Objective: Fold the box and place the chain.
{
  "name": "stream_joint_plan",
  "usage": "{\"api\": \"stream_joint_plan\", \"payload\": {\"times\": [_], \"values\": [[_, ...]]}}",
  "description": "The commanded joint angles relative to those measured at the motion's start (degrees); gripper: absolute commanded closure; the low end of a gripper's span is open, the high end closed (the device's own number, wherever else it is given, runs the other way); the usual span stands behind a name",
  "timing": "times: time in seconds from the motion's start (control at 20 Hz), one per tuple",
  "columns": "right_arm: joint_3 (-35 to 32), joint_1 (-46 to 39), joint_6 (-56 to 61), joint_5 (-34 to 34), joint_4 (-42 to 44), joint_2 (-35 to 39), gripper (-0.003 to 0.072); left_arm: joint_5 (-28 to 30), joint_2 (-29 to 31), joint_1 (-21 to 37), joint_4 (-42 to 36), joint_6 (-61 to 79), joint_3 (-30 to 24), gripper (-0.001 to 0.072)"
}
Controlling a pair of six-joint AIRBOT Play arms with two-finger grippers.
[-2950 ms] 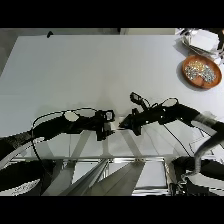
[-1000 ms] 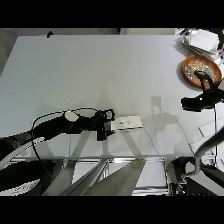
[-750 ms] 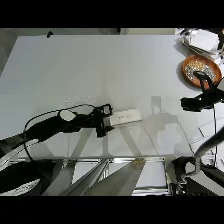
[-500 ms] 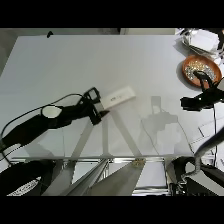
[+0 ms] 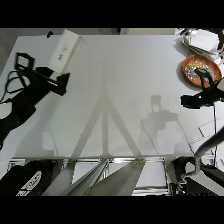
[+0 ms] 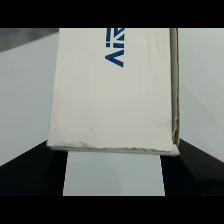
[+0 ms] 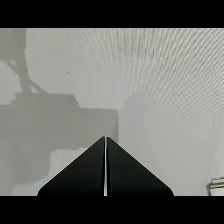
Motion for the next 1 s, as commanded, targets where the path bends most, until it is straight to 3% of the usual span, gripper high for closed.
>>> {"api": "stream_joint_plan", "payload": {"times": [0.0, 0.15, 0.35, 0.45, 0.6, 0.95], "values": [[0.0, 0.0, 0.0, -1.5, 0.1, 0.0, 0.0669, 0.0, 1.7, 8.2, 8.4, -8.7, 0.0, 0.0704], [0.0, 0.0, 0.0, -2.5, 0.1, -0.1, 0.0669, -5.7, 1.7, 14.5, 27.2, -25.4, 0.0, 0.0705], [0.0, 0.0, 0.0, -4.7, 0.1, -0.1, 0.0669, -20.2, 1.4, 24.7, 62.7, -54.8, 0.0, 0.0705], [0.0, 0.0, 0.0, -5.4, 0.1, -0.1, 0.0669, -25.3, 1.1, 29.4, 72.3, -61.4, 0.0, 0.0705], [0.0, 0.0, 0.0, -5.5, 0.1, -0.1, 0.0669, -27.7, 0.9, 33.2, 72.2, -60.3, 0.0, 0.0705], [0.0, 0.0, 0.0, -5.4, 0.1, -0.1, 0.0668, -28.3, -2.6, 33.4, 67.4, -60.6, -2.1, 0.0704]]}}
